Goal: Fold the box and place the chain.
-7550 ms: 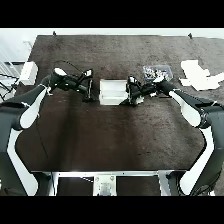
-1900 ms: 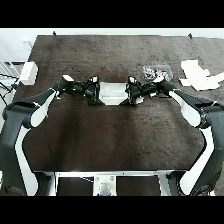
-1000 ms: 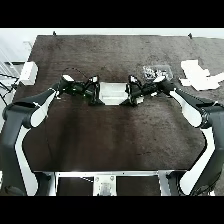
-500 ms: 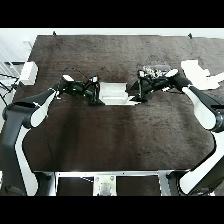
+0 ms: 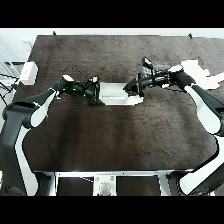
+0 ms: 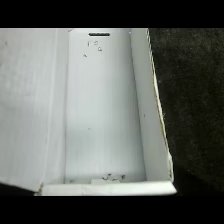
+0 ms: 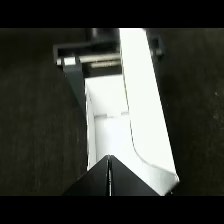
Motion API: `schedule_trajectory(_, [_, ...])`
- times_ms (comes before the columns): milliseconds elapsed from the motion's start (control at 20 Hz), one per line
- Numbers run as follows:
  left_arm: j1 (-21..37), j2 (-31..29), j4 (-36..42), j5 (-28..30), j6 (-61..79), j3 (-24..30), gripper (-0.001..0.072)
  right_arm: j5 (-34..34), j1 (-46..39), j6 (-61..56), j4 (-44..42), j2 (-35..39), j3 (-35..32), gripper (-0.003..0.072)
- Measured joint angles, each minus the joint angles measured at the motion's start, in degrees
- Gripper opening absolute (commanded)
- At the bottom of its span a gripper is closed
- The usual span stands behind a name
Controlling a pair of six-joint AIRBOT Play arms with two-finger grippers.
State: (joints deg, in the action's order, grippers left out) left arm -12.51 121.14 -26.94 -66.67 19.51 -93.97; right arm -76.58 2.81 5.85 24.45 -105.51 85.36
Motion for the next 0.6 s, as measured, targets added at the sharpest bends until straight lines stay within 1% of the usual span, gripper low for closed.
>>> schedule_trajectory(150, [0.00, 0.00, 0.00, 0.00, 0.00, 0.00, 0.0474, 6.54, 2.40, -2.34, -1.88, -0.46, -0.07, 0.0015])
schedule_trajectory(350, [0.00, 0.00, 0.00, 0.00, -0.02, 0.00, 0.0474, 15.37, 3.48, -5.29, -3.23, -0.83, -0.11, 0.0015])
schedule_trajectory(450, [0.00, 0.00, 0.00, 0.02, -0.02, 0.00, 0.0474, 18.14, 3.80, -6.54, -3.02, -1.57, -0.11, 0.0015])
schedule_trajectory(600, [0.00, 0.00, 0.00, 0.02, -0.02, 0.00, 0.0474, 20.92, 3.82, -9.03, -0.46, -3.17, -0.11, 0.0015])
